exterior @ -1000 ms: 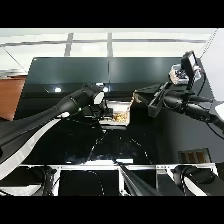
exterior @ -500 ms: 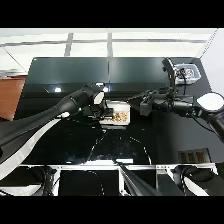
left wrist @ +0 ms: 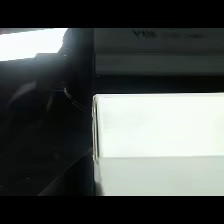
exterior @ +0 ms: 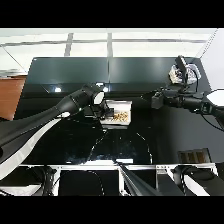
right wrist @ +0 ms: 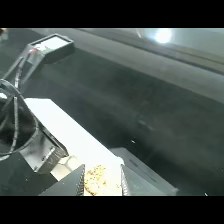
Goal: Fold the box and place the chain.
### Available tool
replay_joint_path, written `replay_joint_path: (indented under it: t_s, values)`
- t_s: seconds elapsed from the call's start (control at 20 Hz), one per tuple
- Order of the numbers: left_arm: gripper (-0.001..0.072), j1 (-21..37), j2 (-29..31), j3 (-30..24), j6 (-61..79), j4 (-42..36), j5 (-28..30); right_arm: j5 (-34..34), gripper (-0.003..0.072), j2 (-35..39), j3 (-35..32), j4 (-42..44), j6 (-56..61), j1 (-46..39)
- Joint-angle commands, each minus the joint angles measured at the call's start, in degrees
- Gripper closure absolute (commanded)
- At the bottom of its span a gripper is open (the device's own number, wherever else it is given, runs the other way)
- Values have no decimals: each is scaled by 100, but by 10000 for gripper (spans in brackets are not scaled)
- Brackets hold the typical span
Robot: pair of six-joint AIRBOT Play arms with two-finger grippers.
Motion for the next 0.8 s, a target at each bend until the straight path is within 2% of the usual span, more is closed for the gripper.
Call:
replay_joint_path:
  t_s: [0.0,0.05,0.1,0.15,0.2,0.35,0.5,0.6,0.65,0.7,0.75]
  values:
    - [678,-28,-17,4,-586,-175,55,208,418,-2,-2,-118,2,-107]
    - [619,-55,-17,4,-699,-168,52,262,418,-2,-2,-120,2,-107]
    - [474,-81,-15,7,-739,-199,55,295,418,-2,-2,-129,2,-107]
    - [290,-94,-9,7,-734,-271,37,328,418,-2,-2,-149,2,-107]
    - [139,-92,42,7,-682,-398,35,341,418,-2,-2,-186,2,-107]
    - [127,-90,557,4,-13,-229,46,372,418,-2,-2,-321,22,-107]
    - [131,-72,1419,-81,643,592,-240,472,418,-2,-2,-428,22,-107]
    - [131,116,1980,-501,577,1523,-590,483,418,-4,-2,-525,22,-107]
    - [131,372,2223,-879,352,1753,-715,476,418,-4,-2,-527,20,-107]
    - [132,721,2411,-1298,310,1591,-682,472,418,-4,-2,-525,20,-107]
    - [132,1161,2555,-1777,326,1019,-402,474,418,-4,-2,-525,22,-107]
